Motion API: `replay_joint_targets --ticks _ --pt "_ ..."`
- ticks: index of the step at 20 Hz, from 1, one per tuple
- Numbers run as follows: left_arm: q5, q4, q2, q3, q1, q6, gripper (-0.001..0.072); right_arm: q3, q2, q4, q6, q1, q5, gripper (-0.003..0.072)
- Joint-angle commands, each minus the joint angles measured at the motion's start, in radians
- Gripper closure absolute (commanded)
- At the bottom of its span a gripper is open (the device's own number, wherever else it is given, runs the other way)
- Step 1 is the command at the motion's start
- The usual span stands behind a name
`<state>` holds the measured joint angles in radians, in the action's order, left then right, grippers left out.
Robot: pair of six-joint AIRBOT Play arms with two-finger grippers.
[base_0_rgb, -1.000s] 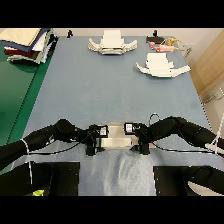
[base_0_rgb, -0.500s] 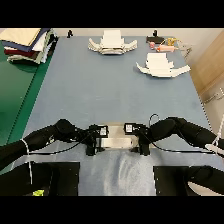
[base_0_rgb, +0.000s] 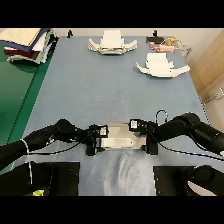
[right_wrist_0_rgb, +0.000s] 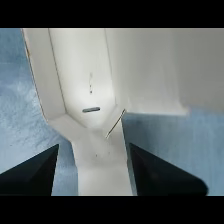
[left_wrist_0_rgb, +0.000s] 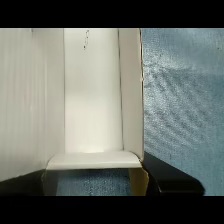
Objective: Fold the box.
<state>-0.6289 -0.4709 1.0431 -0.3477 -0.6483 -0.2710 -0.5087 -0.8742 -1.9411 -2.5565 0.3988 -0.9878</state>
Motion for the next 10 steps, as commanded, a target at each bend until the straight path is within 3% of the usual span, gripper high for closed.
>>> replay_joint_targets --ticks 1,2,3,5,6,7,8,10 --pt "0.0 0.0 0.0 0.0 0.0 -0.001 0.0514 -0.019 0.112 0.047 0.312 0.0 -0.147 -0.002" --pt "0.0 0.0 0.0 0.0 0.0 -0.002 0.0514 -0.033 0.148 0.042 0.449 0.0 -0.206 -0.0002" --pt "-0.001 0.0 0.0 0.0 0.0 -0.001 0.0514 -0.047 0.178 0.01 0.575 0.0 -0.258 0.0123" --pt "-0.001 0.0 0.0 0.0 0.0 -0.001 0.0514 -0.061 0.22 -0.152 0.71 0.0 -0.294 0.0493" --pt "-0.001 0.0 0.0 0.0 0.0 -0.001 0.0514 -0.061 0.223 -0.275 0.713 0.001 -0.277 0.0593" --pt "-0.001 0.0 0.0 0.0 0.0 -0.001 0.0514 -0.061 0.213 -0.354 0.713 0.01 -0.239 0.0606" --pt "-0.001 0.0 0.0 0.0 0.0 -0.001 0.0514 -0.061 0.196 -0.389 0.713 0.03 -0.179 0.0666" --pt "-0.001 0.0 0.0 0.0 0.0 -0.001 0.0514 -0.061 0.137 -0.392 0.713 0.074 -0.004 0.0684"
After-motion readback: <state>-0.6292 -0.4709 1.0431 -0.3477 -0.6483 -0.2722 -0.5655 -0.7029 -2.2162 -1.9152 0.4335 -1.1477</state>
